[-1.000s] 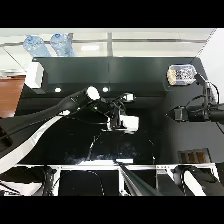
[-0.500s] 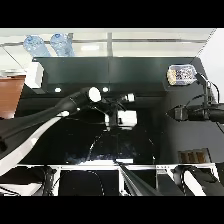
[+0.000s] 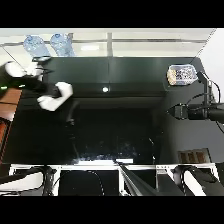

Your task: Fold the box and place the chain.

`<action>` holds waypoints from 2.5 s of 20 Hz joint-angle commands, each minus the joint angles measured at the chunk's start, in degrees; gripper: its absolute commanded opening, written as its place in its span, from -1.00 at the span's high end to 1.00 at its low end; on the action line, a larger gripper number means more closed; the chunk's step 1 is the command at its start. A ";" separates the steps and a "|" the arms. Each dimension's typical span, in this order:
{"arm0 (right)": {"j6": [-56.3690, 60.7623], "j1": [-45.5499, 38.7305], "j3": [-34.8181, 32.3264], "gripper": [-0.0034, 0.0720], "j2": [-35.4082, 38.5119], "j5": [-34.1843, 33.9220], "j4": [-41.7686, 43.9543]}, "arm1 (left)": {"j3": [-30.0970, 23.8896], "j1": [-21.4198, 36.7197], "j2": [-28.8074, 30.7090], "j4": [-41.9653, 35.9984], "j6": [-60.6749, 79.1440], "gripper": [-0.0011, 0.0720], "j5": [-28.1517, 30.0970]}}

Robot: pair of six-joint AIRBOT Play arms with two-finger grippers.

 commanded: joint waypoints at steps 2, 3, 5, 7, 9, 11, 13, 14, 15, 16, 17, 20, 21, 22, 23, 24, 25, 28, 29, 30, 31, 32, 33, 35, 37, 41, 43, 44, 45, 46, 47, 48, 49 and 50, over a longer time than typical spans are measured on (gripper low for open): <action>0.35 0.02 -0.35 0.87 0.00 -2.64 0.11 | -1.05 20.37 0.85 2.56 -7.93 -0.12 0.26; 0.35 0.02 -0.35 0.87 0.00 -3.15 0.17 | -1.03 21.73 0.74 2.56 -7.87 -0.12 2.23; 0.37 0.04 -0.35 0.87 0.00 -4.46 0.59 | -0.11 21.97 -0.98 2.58 -4.31 -0.12 4.35; 0.37 0.04 -0.35 0.87 0.00 -5.62 1.14 | 1.92 21.31 -4.24 2.71 -4.24 -0.12 6.49; 0.37 0.04 -0.35 0.87 0.00 -5.73 1.38 | 3.89 20.65 -6.84 3.04 -4.33 -0.12 9.46; 0.59 0.04 -0.35 0.87 0.00 -5.84 1.36 | 5.29 19.91 -8.72 2.45 -4.28 -0.13 11.87; 0.74 0.04 -0.35 0.87 -0.02 -6.64 1.36 | 6.71 18.84 -10.75 2.01 -4.20 -0.14 12.04; 0.90 0.04 -0.35 0.87 -0.02 -7.08 1.38 | 7.15 18.32 -11.45 1.36 -3.61 -0.14 12.28; 1.09 0.04 -0.35 0.87 -0.02 -7.43 1.38 | 7.45 17.66 -11.80 0.66 -2.95 -0.14 12.74; 1.29 0.04 -0.35 0.87 -0.04 -7.61 1.38 | 7.50 17.11 -11.80 0.39 -2.73 -0.16 13.64; 1.42 0.04 -0.35 0.87 -0.09 -7.67 1.38 | 7.89 16.61 -11.80 0.48 -2.75 -0.50 14.05; 1.44 1.27 -0.35 0.87 -0.13 -9.09 1.36 | 10.97 16.02 -11.32 0.50 -4.04 -0.99 13.60; 1.90 2.60 -0.33 0.87 -0.17 -11.13 1.40 | 13.05 16.02 -10.67 0.48 -5.55 -0.99 12.00; 2.73 4.26 -0.33 0.87 -0.28 -14.12 1.36 | 15.39 16.02 -9.73 0.48 -7.13 -1.00 10.12; 3.41 6.29 -0.31 0.87 -0.63 -17.81 1.36 | 17.94 16.02 -8.68 0.44 -8.76 -0.99 7.89; 4.07 8.39 -0.31 0.87 -1.42 -21.29 1.22 | 20.50 16.00 -7.61 0.22 -11.80 -0.99 4.17; 4.61 10.32 -0.33 0.87 -2.51 -23.56 0.59 | 22.58 16.02 -6.32 -1.05 -14.86 -0.95 0.26; 4.66 15.21 -0.33 0.87 -6.71 -26.18 -9.90 | 21.64 15.87 -1.18 -6.03 -15.30 0.90 -8.24; 4.66 15.87 -0.33 0.87 -7.85 -26.16 -14.16 | 19.12 15.41 1.38 -7.91 -14.14 0.91 -8.17; 4.63 15.82 -0.35 0.87 -8.50 -25.68 -16.22 | 15.17 14.45 4.96 -9.62 -12.44 0.91 -6.38; 4.61 15.80 -0.33 0.87 -8.66 -25.99 -17.11 | 10.36 13.18 9.01 -10.62 -10.88 0.91 -3.41; 4.61 15.80 -0.33 0.87 -8.66 -25.97 -17.14 | 4.24 11.39 13.88 -10.67 -8.79 0.91 0.66; 4.61 15.82 -0.33 0.87 -8.66 -25.92 -17.11 | -1.84 9.55 18.43 -10.67 -6.25 0.91 4.50; 4.61 15.82 -0.33 0.87 -8.66 -25.94 -17.14 | -14.03 5.77 26.95 -10.69 -3.54 0.91 11.80; 4.61 15.82 -0.33 0.87 -8.66 -25.94 -17.14 | -23.10 3.19 33.38 -11.32 -3.54 0.91 17.40; 4.61 15.82 -0.33 0.87 -8.66 -25.94 -17.11 | -29.75 2.69 38.10 -9.66 -3.39 0.90 18.91; 4.61 15.82 -0.33 0.87 -8.66 -25.94 -17.14 | -30.36 2.67 38.05 -9.40 -3.41 0.90 18.91; 4.61 15.82 -0.33 0.87 -8.66 -25.94 -17.14 | -30.36 2.67 38.05 -9.40 -3.41 0.90 18.93; 4.61 15.82 -0.33 0.87 -8.66 -25.94 -17.14 | -30.36 2.67 38.05 -9.40 -3.41 0.91 19.32; 4.61 15.82 -0.33 0.87 -8.66 -25.94 -17.14 | -30.36 2.67 38.03 -9.40 -3.41 0.90 19.43; 4.61 15.82 -0.33 0.87 -8.66 -25.94 -17.14 | -30.36 2.67 38.01 -9.40 -3.41 0.91 19.41; 4.61 15.82 -0.33 0.87 -8.66 -25.94 -17.11 | -30.36 2.67 38.01 -9.40 -3.41 0.91 19.41; 4.61 15.82 -0.33 0.87 -8.66 -25.94 -17.14 | -30.36 2.67 38.01 -9.40 -3.41 0.90 19.41; 4.61 15.82 -0.33 0.87 -8.66 -25.94 -17.11 | -30.36 2.67 38.01 -9.40 -3.41 0.91 19.41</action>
